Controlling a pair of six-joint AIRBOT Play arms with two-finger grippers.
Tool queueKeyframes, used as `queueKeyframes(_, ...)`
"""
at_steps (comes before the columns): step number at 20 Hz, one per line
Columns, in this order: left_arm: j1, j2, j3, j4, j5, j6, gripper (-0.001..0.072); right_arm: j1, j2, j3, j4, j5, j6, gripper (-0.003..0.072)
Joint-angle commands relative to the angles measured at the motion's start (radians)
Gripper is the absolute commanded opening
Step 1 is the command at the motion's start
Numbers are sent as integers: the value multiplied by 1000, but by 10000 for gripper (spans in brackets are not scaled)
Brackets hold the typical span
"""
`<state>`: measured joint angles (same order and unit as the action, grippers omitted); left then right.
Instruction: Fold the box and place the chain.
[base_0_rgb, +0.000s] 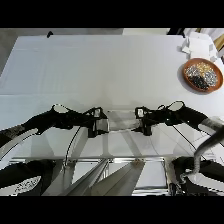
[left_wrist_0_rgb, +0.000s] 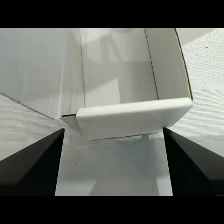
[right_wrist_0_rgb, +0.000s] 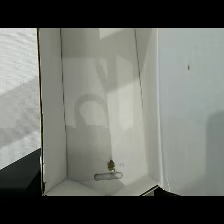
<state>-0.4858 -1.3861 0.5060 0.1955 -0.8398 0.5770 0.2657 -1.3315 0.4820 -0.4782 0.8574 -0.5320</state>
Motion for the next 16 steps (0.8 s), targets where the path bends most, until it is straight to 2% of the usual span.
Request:
queueKeyframes(1, 2, 1, 0, 42, -6, 2, 701, 1, 0, 0, 2, -1, 1, 401)
queueKeyframes(8, 10, 0, 0, 44, -2, -3, 701, 1, 0, 0, 2, -1, 1, 401)
queueKeyframes(16, -64, 3, -2, 12, 119, -63, 700, 1, 0, 0, 2, -2, 1, 401)
